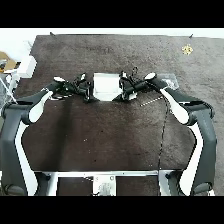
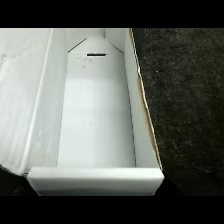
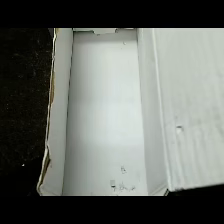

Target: Fold the box and place the chain.

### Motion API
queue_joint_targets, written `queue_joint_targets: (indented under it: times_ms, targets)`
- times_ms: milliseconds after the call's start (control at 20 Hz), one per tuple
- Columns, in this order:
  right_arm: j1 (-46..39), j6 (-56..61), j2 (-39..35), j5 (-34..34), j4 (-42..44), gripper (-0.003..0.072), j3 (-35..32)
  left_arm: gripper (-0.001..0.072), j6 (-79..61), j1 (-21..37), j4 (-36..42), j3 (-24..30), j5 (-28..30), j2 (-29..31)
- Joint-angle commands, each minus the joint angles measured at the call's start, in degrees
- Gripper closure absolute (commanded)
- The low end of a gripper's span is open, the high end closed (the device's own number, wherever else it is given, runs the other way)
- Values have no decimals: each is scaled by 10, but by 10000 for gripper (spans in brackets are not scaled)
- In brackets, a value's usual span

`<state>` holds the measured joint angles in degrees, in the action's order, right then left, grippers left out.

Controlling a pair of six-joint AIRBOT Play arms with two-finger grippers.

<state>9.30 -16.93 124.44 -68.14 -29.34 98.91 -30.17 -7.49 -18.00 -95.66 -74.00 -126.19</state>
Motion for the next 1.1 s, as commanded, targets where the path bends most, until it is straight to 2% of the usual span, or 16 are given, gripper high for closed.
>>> queue_joint_targets:
  times_ms: [0, 300, 350, 400, 600, 700, 1050]
  targets:
    - [0, 0, 0, 0, 0, 230, 0, -2, 0, 0, 2, 0, 1, 0]
    - [0, 0, 0, 0, 0, 230, 0, 0, 13, 0, 1, 0, 3, -7]
    - [0, 0, 0, 0, 0, 230, 0, 126, 13, 0, 1, 0, 8, -7]
    - [0, 0, 0, 0, 0, 230, 0, 188, 13, 0, 2, 0, 12, -7]
    - [0, 0, 0, 0, 0, 230, 0, 194, 12, 0, 7, 0, 14, -7]
    - [0, 0, 0, 0, 0, 230, 0, 315, 12, 0, 7, 0, 16, -7]
    - [0, 0, 0, 0, 0, 230, 0, 315, 12, 0, 7, 0, 16, -7]
